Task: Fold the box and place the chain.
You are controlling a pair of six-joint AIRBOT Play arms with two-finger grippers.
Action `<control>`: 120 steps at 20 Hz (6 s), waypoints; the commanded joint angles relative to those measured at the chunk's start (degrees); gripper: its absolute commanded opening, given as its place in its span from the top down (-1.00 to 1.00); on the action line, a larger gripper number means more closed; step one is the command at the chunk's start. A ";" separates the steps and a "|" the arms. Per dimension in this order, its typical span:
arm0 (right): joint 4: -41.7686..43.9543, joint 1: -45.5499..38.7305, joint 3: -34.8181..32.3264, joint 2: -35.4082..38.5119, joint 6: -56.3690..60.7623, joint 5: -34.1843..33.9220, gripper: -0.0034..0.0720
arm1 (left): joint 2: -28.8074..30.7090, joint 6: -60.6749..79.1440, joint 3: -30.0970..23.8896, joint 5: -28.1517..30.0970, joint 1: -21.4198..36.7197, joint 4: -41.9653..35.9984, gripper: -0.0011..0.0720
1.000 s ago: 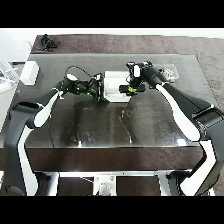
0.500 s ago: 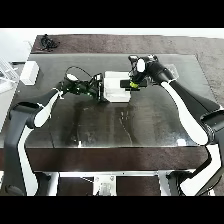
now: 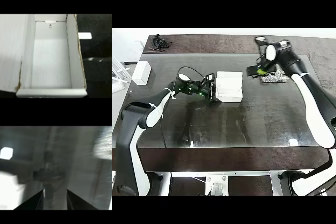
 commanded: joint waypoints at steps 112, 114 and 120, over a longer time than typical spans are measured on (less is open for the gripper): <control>19.41 -12.39 -26.67 10.05 -8.74 -28.52 -0.27 | 0.04 0.02 0.00 0.00 0.02 -0.02 0.07; 21.14 -14.69 -30.38 9.42 -8.72 -32.20 -0.30 | 0.04 0.02 0.00 0.00 0.00 -0.02 0.07; 34.64 -15.26 -32.72 3.65 -12.07 -44.52 -0.49 | 0.04 0.02 0.00 -0.02 0.00 -0.02 0.07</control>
